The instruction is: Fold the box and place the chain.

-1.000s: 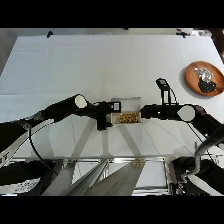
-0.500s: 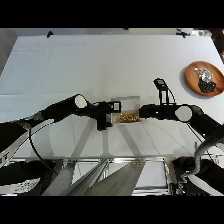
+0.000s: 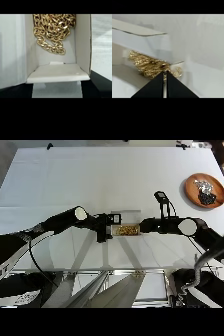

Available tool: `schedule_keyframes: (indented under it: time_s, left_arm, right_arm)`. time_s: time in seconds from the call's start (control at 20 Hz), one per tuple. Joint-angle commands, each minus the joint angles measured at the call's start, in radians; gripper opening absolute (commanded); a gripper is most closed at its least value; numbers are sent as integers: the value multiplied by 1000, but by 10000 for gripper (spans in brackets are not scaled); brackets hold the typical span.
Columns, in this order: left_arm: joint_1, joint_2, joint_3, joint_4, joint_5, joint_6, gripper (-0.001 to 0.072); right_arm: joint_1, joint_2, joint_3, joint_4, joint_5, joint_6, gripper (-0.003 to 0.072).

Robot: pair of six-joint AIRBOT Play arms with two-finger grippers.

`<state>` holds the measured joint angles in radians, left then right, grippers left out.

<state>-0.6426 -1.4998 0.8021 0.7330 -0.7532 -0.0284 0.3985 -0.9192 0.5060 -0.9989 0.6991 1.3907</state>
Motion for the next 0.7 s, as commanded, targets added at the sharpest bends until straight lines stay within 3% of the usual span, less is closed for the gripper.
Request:
schedule_keyframes:
  time_s: [0.0,0.2,0.45,0.5,0.6,0.65]
  left_arm:
    - [0,1,0,0,1,2,435]
    - [0,1,0,0,1,1,435]
    - [0,1,0,0,1,2,435]
    - [0,1,0,0,1,2,435]
    - [0,1,0,0,0,1,435]
    - [0,1,0,0,1,2,435]
  right_arm:
    - [-1,55,1,-10,5,2,14]
    - [31,80,1,41,-10,8,14]
    - [160,75,1,42,-123,8,21]
    - [161,71,1,42,-126,8,82]
    - [154,67,1,34,-112,8,275]
    - [141,67,1,34,-96,8,321]
